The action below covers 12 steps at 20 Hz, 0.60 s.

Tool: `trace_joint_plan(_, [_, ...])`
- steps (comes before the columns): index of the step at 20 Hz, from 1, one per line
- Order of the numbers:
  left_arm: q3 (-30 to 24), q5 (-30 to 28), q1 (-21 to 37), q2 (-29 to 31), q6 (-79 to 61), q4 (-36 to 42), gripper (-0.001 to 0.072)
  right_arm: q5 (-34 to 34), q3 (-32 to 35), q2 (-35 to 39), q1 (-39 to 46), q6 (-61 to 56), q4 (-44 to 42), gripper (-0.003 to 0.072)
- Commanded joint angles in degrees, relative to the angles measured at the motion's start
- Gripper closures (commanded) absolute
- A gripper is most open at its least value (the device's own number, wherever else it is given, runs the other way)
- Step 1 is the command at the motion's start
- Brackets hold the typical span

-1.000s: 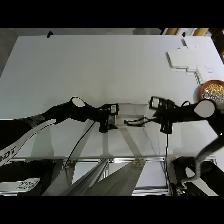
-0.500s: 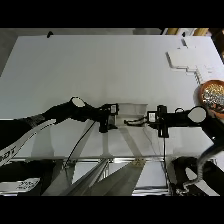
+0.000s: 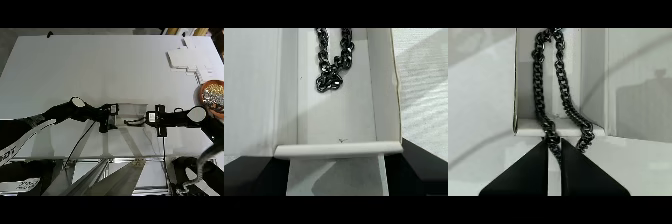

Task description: Fold the box and place the chain.

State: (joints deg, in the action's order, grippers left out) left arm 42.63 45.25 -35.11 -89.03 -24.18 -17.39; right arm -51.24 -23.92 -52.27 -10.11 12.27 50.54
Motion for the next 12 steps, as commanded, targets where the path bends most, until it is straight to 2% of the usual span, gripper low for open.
trace_joint_plan(1, [0.0,0.0,0.0,0.0,0.0,0.0,0.0628,-2.4,0.0,0.0,-0.1,0.0,-0.2,0.0647])
trace_joint_plan(12, [0.0,0.0,0.0,0.0,0.0,0.0,0.0628,-5.0,0.0,4.4,0.0,-6.5,3.2,0.0666])
